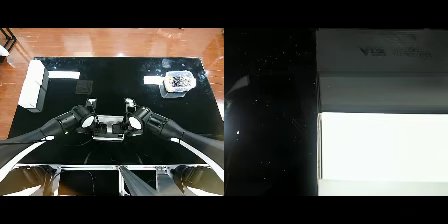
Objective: Fold the box and place the chain.
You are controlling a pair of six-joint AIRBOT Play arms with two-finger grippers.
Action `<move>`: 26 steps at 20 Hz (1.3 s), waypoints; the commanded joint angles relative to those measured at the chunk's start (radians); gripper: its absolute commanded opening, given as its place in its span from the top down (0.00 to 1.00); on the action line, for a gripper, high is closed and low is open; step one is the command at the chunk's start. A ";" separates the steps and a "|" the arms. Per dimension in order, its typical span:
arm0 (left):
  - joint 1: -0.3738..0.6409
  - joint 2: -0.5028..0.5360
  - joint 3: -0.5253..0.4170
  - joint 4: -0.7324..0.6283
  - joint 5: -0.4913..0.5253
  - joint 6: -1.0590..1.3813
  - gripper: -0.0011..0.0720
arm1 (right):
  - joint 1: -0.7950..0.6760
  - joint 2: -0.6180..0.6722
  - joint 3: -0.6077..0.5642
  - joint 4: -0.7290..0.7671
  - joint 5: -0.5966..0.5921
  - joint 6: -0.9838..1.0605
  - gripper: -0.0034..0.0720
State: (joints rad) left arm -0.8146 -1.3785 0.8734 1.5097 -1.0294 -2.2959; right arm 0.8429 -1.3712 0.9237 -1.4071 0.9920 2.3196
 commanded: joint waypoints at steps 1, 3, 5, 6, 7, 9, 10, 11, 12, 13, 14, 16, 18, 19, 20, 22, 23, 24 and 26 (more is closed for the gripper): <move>0.001 0.000 0.000 0.000 0.000 0.000 0.95 | 0.001 -0.011 0.002 0.000 -0.001 0.004 0.55; 0.001 0.000 0.000 0.000 0.000 0.000 0.95 | 0.001 -0.021 0.015 0.000 -0.002 0.003 0.61; 0.001 0.000 0.000 0.000 -0.001 0.000 0.95 | 0.001 -0.040 0.044 -0.001 0.010 0.003 0.61; 0.001 0.000 0.000 0.000 -0.001 0.000 0.95 | 0.001 -0.055 0.061 -0.001 0.028 0.003 0.61; 0.001 0.000 0.000 0.000 -0.002 0.000 0.95 | 0.001 -0.067 0.071 -0.002 0.047 0.003 0.61; 0.001 0.000 0.000 0.000 -0.002 0.000 0.95 | 0.011 -0.079 0.072 -0.009 0.072 0.003 0.61; 0.001 0.000 0.000 0.000 -0.002 0.000 0.95 | 0.019 -0.082 0.072 -0.011 0.076 0.003 0.61; 0.001 0.000 0.000 0.000 -0.002 0.000 0.95 | 0.025 -0.084 0.073 -0.012 0.077 0.003 0.61; 0.001 0.000 0.000 0.000 -0.002 0.000 0.95 | 0.028 -0.086 0.073 -0.012 0.075 0.003 0.61; 0.001 0.000 0.000 0.000 -0.002 0.000 0.95 | 0.027 -0.088 0.073 -0.012 0.075 0.003 0.61; 0.001 0.000 0.000 0.000 -0.002 0.000 0.95 | 0.027 -0.089 0.073 -0.013 0.075 0.003 0.61; 0.001 0.000 0.000 0.000 -0.002 0.000 0.95 | 0.027 -0.089 0.073 -0.013 0.069 0.004 0.61; 0.001 0.000 0.000 0.000 -0.002 0.000 0.95 | 0.027 -0.089 0.073 -0.012 0.060 0.016 0.61; 0.001 0.000 0.000 0.000 -0.002 0.000 0.95 | 0.027 -0.089 0.073 -0.012 0.057 0.021 0.61; 0.001 0.000 0.000 0.000 -0.002 0.000 0.95 | 0.027 -0.089 0.073 -0.012 0.057 0.023 0.61; 0.001 0.000 0.000 0.000 -0.003 0.000 0.95 | 0.027 -0.089 0.073 -0.011 0.058 0.022 0.75; 0.001 0.000 0.000 0.000 -0.003 0.000 0.95 | 0.028 -0.089 0.073 -0.008 0.057 0.022 0.78; 0.001 0.000 0.000 0.000 -0.003 0.000 0.95 | 0.027 -0.089 0.073 -0.006 0.058 0.022 0.79; 0.001 0.000 0.000 0.000 -0.002 0.000 0.95 | 0.027 -0.089 0.073 -0.004 0.058 0.021 0.79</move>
